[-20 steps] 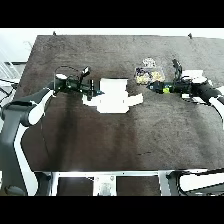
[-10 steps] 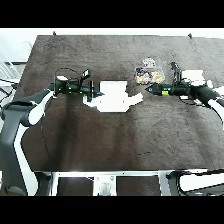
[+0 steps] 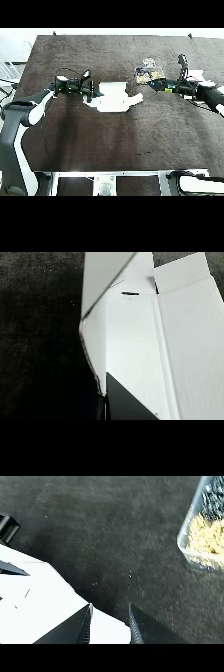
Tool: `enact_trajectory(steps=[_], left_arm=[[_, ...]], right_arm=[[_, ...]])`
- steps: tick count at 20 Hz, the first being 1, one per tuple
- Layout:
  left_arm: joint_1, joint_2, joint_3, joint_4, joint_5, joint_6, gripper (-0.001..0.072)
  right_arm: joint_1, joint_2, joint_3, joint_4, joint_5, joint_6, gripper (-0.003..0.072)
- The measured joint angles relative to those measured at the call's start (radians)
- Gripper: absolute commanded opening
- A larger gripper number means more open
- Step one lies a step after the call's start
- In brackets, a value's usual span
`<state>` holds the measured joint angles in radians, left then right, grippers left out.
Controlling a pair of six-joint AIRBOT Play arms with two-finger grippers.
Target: Fold the box and place the chain.
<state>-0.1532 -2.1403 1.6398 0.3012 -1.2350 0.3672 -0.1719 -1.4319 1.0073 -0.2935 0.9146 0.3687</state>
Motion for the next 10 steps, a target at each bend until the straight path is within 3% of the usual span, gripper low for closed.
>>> enact_trajectory(steps=[5, 10], left_arm=[[0.000, 0.000, 0.000, 0.006, -0.019, -0.001, 0.0017], [0.000, 0.001, 0.000, 0.008, -0.026, -0.003, 0.0018]], right_arm=[[0.000, 0.020, -0.011, 0.051, -0.001, -0.054, 0.0296], [0.016, 0.067, -0.042, 0.069, 0.080, -0.103, 0.0296]])
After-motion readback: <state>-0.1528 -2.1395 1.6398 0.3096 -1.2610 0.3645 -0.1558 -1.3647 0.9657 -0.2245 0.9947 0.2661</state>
